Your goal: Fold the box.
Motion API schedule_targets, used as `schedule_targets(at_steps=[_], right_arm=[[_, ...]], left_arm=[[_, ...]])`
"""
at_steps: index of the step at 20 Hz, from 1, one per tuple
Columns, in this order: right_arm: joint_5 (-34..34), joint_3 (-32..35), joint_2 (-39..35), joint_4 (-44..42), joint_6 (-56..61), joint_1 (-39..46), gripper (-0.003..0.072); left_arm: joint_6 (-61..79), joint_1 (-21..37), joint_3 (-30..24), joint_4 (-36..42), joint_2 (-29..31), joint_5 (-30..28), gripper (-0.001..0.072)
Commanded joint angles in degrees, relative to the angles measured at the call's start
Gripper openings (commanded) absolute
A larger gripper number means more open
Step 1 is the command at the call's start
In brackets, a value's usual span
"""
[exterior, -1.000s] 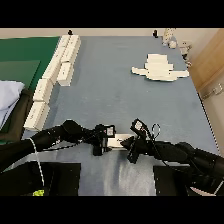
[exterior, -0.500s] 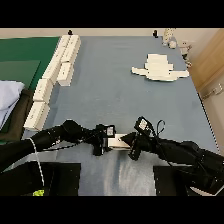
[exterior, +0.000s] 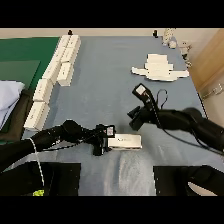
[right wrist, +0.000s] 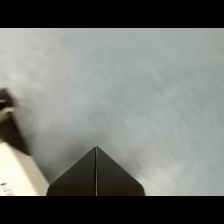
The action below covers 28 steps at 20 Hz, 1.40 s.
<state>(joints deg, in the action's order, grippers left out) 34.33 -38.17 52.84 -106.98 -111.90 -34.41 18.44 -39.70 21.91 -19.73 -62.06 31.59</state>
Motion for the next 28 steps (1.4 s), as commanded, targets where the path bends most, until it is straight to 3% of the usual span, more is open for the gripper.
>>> schedule_targets(at_steps=[1,3,6,15,18,21,26,28], right_arm=[[24.24,-14.56,11.39,20.24,27.08,6.78,0.0005],[33.51,-20.37,16.02,24.13,36.04,8.81,0.0005],[41.11,-24.55,19.93,24.30,43.19,10.16,0.0005],[41.83,-24.96,20.90,23.23,46.49,10.14,0.0005],[41.83,-24.96,20.90,23.21,46.47,10.14,0.0005],[41.83,-24.96,20.90,23.21,46.47,10.14,0.0005],[41.83,-24.96,20.90,23.21,46.47,10.14,0.0005],[41.83,-24.96,20.90,23.21,46.47,10.14,0.0005]], left_arm=[[-0.04,0.04,0.00,0.00,0.00,0.00,0.0474],[-0.02,0.04,0.00,0.00,0.00,0.00,0.0474],[-0.02,0.04,0.00,0.00,0.00,0.00,0.0474],[-0.04,0.04,0.11,0.00,0.00,-0.22,0.0474],[-11.39,1.64,0.98,-0.09,1.46,-5.20,0.0474],[-30.38,9.66,1.01,-8.31,7.82,-6.99,0.0474],[-71.43,33.16,1.42,-40.63,18.43,-4.50,0.0474],[-76.74,42.16,1.42,-45.11,19.02,-2.01,0.0474]])
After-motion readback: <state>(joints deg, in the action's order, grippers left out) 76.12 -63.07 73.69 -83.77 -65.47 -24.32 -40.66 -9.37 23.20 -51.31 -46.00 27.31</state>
